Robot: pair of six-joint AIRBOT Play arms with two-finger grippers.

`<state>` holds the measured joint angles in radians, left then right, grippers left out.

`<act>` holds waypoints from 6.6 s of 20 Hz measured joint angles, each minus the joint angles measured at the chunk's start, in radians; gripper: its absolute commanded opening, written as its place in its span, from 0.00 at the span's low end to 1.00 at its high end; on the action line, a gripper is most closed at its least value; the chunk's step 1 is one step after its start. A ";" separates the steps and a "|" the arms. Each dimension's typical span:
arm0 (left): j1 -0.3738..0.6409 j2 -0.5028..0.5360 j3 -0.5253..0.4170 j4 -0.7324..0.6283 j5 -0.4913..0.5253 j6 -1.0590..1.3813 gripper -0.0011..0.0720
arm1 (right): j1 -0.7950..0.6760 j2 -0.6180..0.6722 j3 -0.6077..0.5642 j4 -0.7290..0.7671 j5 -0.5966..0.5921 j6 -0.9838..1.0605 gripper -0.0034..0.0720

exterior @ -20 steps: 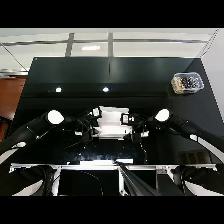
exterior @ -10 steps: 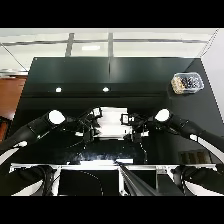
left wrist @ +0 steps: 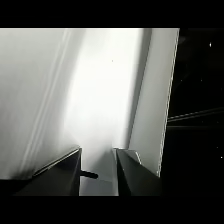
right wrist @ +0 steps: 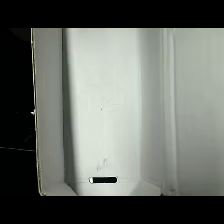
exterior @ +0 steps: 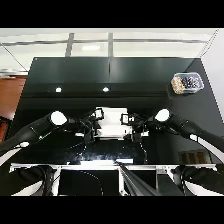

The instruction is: Fold the box and place the chain.

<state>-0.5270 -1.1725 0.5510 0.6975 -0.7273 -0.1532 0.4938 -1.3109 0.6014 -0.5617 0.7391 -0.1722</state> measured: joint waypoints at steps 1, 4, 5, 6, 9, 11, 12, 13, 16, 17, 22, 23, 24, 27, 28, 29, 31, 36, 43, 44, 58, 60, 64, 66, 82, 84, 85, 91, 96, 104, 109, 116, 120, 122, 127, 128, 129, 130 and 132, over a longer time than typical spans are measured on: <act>-0.001 0.000 0.000 0.000 0.002 0.000 0.60 | 0.000 0.000 0.000 0.000 0.000 0.000 0.67; -0.003 0.000 0.000 0.001 0.005 0.000 0.45 | 0.000 0.000 0.000 0.000 0.000 0.000 0.67; -0.003 0.000 0.000 0.001 0.004 0.000 0.06 | 0.000 0.000 0.000 0.000 0.000 0.000 0.67; -0.001 0.002 0.001 0.005 0.002 -0.001 0.06 | 0.000 0.000 0.000 0.001 0.000 0.001 0.67; 0.032 0.029 0.019 0.064 -0.036 -0.056 0.06 | 0.000 0.000 0.000 0.002 -0.001 0.002 0.67; 0.090 0.072 0.036 0.129 -0.086 -0.136 0.06 | 0.000 0.000 0.000 0.002 -0.001 0.001 0.67; 0.136 0.100 0.043 0.170 -0.129 -0.190 0.06 | 0.000 0.000 0.000 0.002 -0.001 0.001 0.67; 0.188 0.126 0.048 0.202 -0.175 -0.247 0.06 | 0.000 0.000 0.000 0.001 -0.001 0.001 0.67; 0.396 0.187 0.056 0.276 -0.270 -0.509 0.06 | 0.000 0.000 0.000 0.001 -0.001 0.001 0.67; 0.475 0.196 0.055 0.292 -0.290 -0.640 0.06 | 0.000 0.000 0.000 0.001 -0.001 0.001 0.67; 0.722 0.188 -0.019 0.307 -0.351 -1.049 0.06 | 0.000 0.000 0.000 0.001 -0.001 0.000 0.67; 0.743 0.175 -0.045 0.291 -0.357 -1.081 0.06 | 0.000 0.000 0.000 0.001 0.000 0.000 0.67; 0.756 0.159 -0.069 0.266 -0.361 -1.094 0.06 | 0.000 0.000 0.000 0.001 0.000 0.000 0.67; 0.760 0.097 -0.134 0.160 -0.353 -1.089 0.06 | 0.000 0.000 0.000 0.000 -0.001 0.000 0.67; 0.751 0.071 -0.150 0.115 -0.343 -1.068 0.06 | 0.000 0.000 0.000 0.000 -0.001 0.000 0.67; 0.737 0.048 -0.160 0.072 -0.331 -1.039 0.06 | 0.000 0.000 0.000 0.000 -0.001 0.000 0.67; 0.691 0.002 -0.172 -0.006 -0.319 -0.985 0.06 | 0.000 0.000 0.000 0.000 -0.001 0.000 0.67; 0.584 -0.061 -0.165 -0.105 -0.265 -0.929 0.06 | 0.000 0.000 0.000 0.000 -0.001 0.000 0.67; 0.545 -0.076 -0.099 -0.129 -0.338 -0.833 0.91 | 0.000 0.000 0.000 0.001 -0.002 -0.001 0.67; 0.544 -0.076 -0.089 -0.121 -0.344 -0.822 0.99 | 0.000 0.000 0.000 0.002 -0.002 -0.001 0.67; 0.256 -0.050 0.060 -0.048 -0.304 -0.977 0.98 | 0.000 0.000 0.000 0.003 -0.003 0.000 0.67; 0.199 -0.050 0.066 -0.024 -0.246 -1.036 0.96 | 0.000 0.000 0.000 0.003 -0.003 0.000 0.67; 0.132 -0.050 0.078 -0.002 -0.188 -1.122 0.95 | 0.000 0.000 0.000 0.003 -0.003 0.000 0.67; 0.118 -0.050 0.085 0.008 -0.178 -1.146 0.94 | 0.000 0.000 0.000 0.003 -0.003 0.000 0.67; 0.068 -0.049 0.169 0.210 -0.225 -1.338 0.70 | 0.000 0.000 0.000 0.003 -0.003 0.000 0.67; 0.061 -0.049 0.179 0.226 -0.227 -1.368 0.70 | 0.000 0.000 0.000 0.003 -0.003 0.000 0.67; 0.060 -0.049 0.182 0.233 -0.228 -1.381 0.70 | 0.000 0.000 0.000 0.003 -0.003 0.000 0.67; 0.057 -0.051 0.190 0.255 -0.224 -1.424 0.70 | 0.000 0.000 0.000 0.003 -0.003 0.000 0.67; 0.057 -0.065 0.190 0.258 -0.204 -1.432 0.70 | 0.000 0.000 0.000 0.003 -0.003 0.000 0.67; 0.089 -0.070 0.190 0.264 -0.197 -1.435 0.71 | 0.000 0.000 -0.001 0.005 -0.005 0.000 0.67; 0.104 -0.070 0.192 0.245 -0.229 -1.412 0.71 | 0.000 0.000 -0.001 0.004 -0.004 0.000 0.67; 0.065 -0.071 0.212 0.272 -0.303 -1.405 0.69 | 0.000 0.000 -0.001 0.002 -0.003 -0.001 0.67; -0.005 -0.071 0.273 0.404 -0.327 -1.503 0.56 | 0.000 0.000 -0.001 0.002 -0.003 -0.001 0.67; -0.025 -0.071 0.298 0.447 -0.339 -1.540 0.56 | 0.000 0.000 -0.001 0.002 -0.003 0.000 0.67; -0.042 -0.071 0.322 0.485 -0.357 -1.587 0.56 | 0.000 0.000 -0.001 0.002 -0.003 0.000 0.67; -0.044 -0.071 0.323 0.488 -0.358 -1.593 0.56 | 0.000 0.000 -0.001 0.002 -0.003 0.000 0.67; -0.045 -0.071 0.324 0.489 -0.359 -1.597 0.56 | 0.000 0.000 -0.001 0.003 -0.003 0.000 0.67; -0.045 -0.071 0.325 0.492 -0.361 -1.600 0.56 | 0.000 0.000 -0.001 0.003 -0.003 0.000 0.67; -0.046 -0.071 0.326 0.492 -0.367 -1.605 0.57 | 0.000 0.000 -0.001 0.003 -0.003 0.000 0.67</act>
<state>-0.5732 -1.2434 0.8768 1.1892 -1.0939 -1.7580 0.4942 -1.3113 0.6006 -0.5591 0.7361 -0.1722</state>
